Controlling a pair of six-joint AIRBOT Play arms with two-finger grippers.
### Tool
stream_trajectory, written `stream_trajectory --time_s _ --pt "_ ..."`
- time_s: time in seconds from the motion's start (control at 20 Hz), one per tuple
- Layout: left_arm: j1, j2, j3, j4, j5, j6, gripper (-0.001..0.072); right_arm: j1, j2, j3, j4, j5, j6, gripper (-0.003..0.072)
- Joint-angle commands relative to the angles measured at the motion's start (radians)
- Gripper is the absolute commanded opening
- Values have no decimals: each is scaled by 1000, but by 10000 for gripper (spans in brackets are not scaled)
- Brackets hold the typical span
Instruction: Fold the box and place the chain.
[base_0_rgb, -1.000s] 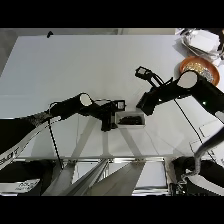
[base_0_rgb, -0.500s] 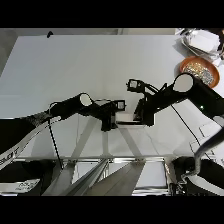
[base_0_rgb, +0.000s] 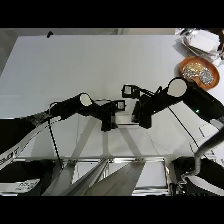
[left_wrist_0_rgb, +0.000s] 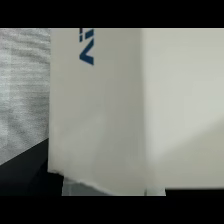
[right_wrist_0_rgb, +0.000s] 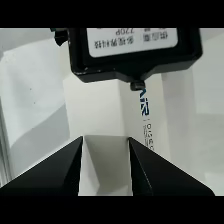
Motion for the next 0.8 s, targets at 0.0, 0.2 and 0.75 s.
stream_trajectory --time_s 0.0,0.2,0.75 --pt "0 1 0 0 0 0 132 11 0 -10 -45 -24 11 288" --pt "0 1 0 0 0 0 132 26 0 -42 -84 -39 11 255" --pt "0 1 0 0 0 0 132 74 4 -48 -174 -108 37 164"
